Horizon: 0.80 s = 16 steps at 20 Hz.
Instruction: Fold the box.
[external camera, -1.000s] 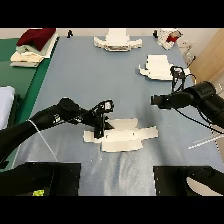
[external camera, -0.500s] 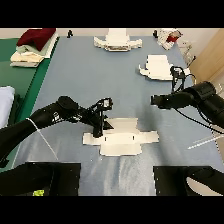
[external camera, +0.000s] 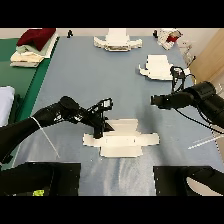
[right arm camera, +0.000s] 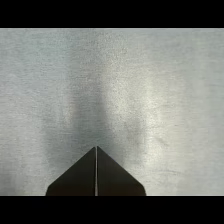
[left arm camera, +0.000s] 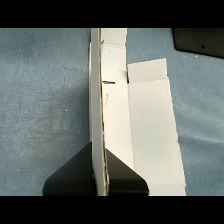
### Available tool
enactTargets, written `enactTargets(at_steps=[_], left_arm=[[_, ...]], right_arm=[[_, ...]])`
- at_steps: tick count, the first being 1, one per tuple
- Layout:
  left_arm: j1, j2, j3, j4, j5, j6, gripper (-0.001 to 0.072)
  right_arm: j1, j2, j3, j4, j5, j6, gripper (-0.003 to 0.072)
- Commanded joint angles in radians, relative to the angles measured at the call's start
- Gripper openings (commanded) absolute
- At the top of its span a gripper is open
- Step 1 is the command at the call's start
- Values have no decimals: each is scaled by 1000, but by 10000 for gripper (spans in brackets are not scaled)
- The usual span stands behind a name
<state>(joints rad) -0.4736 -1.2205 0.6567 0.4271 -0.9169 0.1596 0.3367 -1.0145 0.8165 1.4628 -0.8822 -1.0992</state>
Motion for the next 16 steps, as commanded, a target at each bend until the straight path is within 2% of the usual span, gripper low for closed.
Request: enactTargets(at_steps=[1, 4, 7, 11, 13, 16], left_arm=[[0, -8, -1, 17, -21, -4, 15], [0, -8, 0, 18, -49, -4, 15], [0, -8, 0, 18, -46, -3, 15], [0, -8, 0, 14, -44, -3, 15], [0, -8, 0, 14, -44, -3, 15], [0, -8, 0, 14, -44, -3, 15]], right_arm=[[0, 0, 1, 2, -13, 0, 5], [0, 0, 1, 14, -58, -8, 5], [0, 0, 1, 57, -156, -72, 5], [19, 0, 1, 211, -310, -237, 4], [85, 6, 0, 252, -372, -279, 3], [259, 47, -24, 253, -418, -289, 2]])
